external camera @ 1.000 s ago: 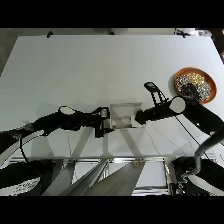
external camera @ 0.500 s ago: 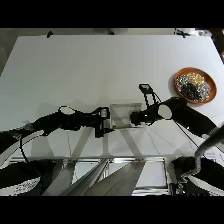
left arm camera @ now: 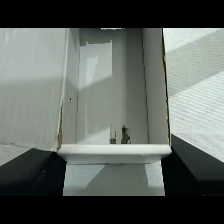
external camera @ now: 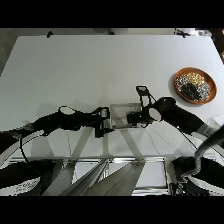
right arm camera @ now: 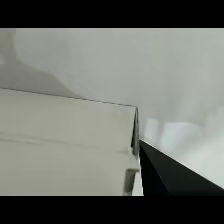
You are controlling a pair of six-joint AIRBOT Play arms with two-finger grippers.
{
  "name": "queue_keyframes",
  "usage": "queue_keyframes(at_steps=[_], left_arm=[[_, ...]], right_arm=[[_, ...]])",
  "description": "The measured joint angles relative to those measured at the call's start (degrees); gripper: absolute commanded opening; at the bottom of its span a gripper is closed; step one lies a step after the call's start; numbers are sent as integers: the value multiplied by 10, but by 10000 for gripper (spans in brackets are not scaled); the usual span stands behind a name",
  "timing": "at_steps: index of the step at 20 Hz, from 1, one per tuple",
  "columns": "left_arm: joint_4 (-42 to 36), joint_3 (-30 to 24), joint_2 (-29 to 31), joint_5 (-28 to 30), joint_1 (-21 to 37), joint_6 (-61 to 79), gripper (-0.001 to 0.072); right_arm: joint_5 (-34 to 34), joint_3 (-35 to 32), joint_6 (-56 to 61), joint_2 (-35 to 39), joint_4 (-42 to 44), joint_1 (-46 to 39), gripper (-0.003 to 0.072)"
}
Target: Fold the box and place the chain.
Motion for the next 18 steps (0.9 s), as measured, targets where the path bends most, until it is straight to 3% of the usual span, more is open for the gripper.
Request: queue_keyframes(at_steps=[3,6,10,12,13,14,15,18], left_arm=[[0,0,0,0,0,0,209],[0,0,0,0,0,0,209],[0,0,0,0,0,0,209],[0,0,0,-1,0,0,209],[0,0,0,-1,0,0,209],[0,0,0,0,0,0,209],[0,0,0,0,0,0,209],[0,0,0,1,0,0,209]], right_arm=[[12,2,19,-18,-11,9,397],[22,2,32,-26,-16,16,294],[35,2,40,-30,-21,19,12],[37,2,45,-31,-21,19,12],[37,2,44,-31,-19,20,76],[38,3,42,-31,-19,21,262],[38,4,42,-31,-15,24,357],[47,17,43,-31,-16,28,357]])
